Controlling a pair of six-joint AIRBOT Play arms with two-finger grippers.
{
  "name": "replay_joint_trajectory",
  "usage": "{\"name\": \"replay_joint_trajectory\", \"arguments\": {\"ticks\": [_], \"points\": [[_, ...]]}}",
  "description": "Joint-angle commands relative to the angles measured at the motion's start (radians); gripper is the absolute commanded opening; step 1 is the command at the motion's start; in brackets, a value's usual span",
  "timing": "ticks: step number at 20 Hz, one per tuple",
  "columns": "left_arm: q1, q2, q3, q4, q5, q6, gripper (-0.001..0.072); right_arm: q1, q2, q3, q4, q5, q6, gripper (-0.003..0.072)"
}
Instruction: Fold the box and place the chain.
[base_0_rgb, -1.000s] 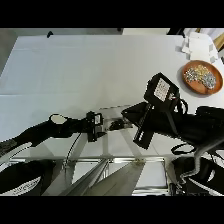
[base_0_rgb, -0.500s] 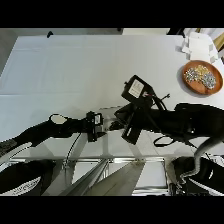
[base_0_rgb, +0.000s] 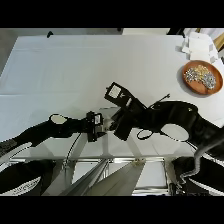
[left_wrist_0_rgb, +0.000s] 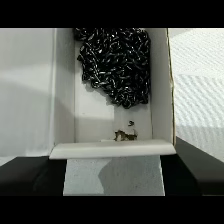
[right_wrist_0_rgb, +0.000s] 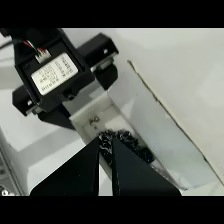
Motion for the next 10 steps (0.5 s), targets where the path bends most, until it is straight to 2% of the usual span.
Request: {"name": "replay_joint_trajectory", "arguments": {"ticks": [1,10], "points": [[0.0,0.0,0.0,0.0,0.0,0.0,0.0068,0.001,-0.066,0.001,0.002,0.032,0.001,0.0011],[0.0,0.0,0.0,0.0,0.0,0.0,0.0068,0.001,-0.14,0.0,0.029,0.03,0.01,0.0011]]}}
